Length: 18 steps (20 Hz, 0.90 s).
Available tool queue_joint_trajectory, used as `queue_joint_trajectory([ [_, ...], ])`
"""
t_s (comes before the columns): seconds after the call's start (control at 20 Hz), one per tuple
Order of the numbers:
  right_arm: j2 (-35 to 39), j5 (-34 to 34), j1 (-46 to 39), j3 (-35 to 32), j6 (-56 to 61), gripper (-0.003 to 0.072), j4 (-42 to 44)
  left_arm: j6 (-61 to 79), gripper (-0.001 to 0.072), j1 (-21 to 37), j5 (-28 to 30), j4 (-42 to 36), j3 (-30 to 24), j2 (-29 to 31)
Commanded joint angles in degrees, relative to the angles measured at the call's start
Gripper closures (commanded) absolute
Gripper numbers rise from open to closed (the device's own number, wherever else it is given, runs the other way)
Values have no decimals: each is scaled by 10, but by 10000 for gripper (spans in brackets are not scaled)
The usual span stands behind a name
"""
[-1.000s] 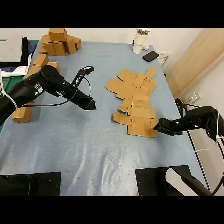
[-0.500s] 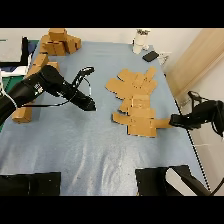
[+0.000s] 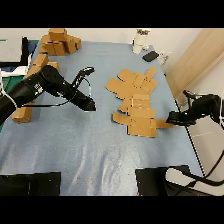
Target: Fold the box.
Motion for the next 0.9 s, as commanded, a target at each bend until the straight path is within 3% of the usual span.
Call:
queue_joint_trajectory([
  [0.0,-58,-30,-1,4,-70,186,90,0,698,0,-9,0,0,0],
  [0.1,-63,-31,-1,4,-86,196,93,0,699,0,-17,0,0,0],
  [0.15,-63,-32,-1,6,-94,279,99,0,698,0,-18,0,0,0],
  [0.25,-63,-39,-1,12,-100,290,109,0,699,0,-18,0,0,0],
  [0.3,-63,-44,-1,13,-104,377,111,0,699,0,-18,0,0,0],
  [0.4,-63,-54,0,13,-110,458,115,0,699,0,-18,0,0,0],
  [0.5,-62,-75,2,17,-119,681,127,0,699,0,-20,0,0,0],
  [0.75,-18,-153,7,23,-134,683,243,0,698,5,-54,-1,0,1],
  [0.85,12,-182,7,26,-114,684,252,0,698,12,-68,-1,1,2],
])
